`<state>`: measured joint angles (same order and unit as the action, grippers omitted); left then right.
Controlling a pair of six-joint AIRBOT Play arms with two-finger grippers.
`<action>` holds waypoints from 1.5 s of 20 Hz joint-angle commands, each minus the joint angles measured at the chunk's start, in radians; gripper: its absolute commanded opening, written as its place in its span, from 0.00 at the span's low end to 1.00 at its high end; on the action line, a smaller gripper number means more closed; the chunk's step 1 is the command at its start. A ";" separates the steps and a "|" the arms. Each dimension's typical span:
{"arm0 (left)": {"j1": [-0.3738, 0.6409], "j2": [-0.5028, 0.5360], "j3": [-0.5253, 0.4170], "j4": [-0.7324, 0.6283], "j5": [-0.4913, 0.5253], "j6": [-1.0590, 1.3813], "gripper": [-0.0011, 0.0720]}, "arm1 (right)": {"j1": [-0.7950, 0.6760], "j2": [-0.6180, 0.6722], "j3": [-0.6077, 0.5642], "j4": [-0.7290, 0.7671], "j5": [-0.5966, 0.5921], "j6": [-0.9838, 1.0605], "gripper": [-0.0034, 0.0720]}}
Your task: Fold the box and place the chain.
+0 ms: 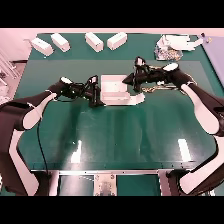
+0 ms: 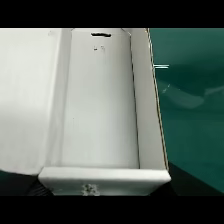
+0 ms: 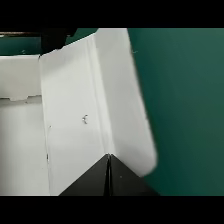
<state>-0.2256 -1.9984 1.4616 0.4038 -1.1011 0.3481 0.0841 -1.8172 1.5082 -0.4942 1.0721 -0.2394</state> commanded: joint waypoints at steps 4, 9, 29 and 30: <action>0.001 0.000 0.000 0.000 0.000 0.000 0.52 | -0.035 0.227 -0.126 -0.216 0.000 0.175 0.05; 0.001 0.000 0.000 0.000 0.000 0.001 0.52 | -0.049 0.283 -0.293 -0.278 0.002 0.151 0.89; 0.001 0.000 0.000 0.000 0.002 0.001 0.52 | -0.015 0.142 -0.368 -0.051 -0.107 -0.218 0.51; 0.001 -0.001 0.000 0.000 0.003 0.001 0.52 | -0.008 0.136 -0.368 -0.040 -0.114 -0.221 0.51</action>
<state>-0.2256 -1.9984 1.4616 0.4038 -1.1000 0.3485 0.0605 -1.6638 1.1397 -0.5674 0.9688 -0.4438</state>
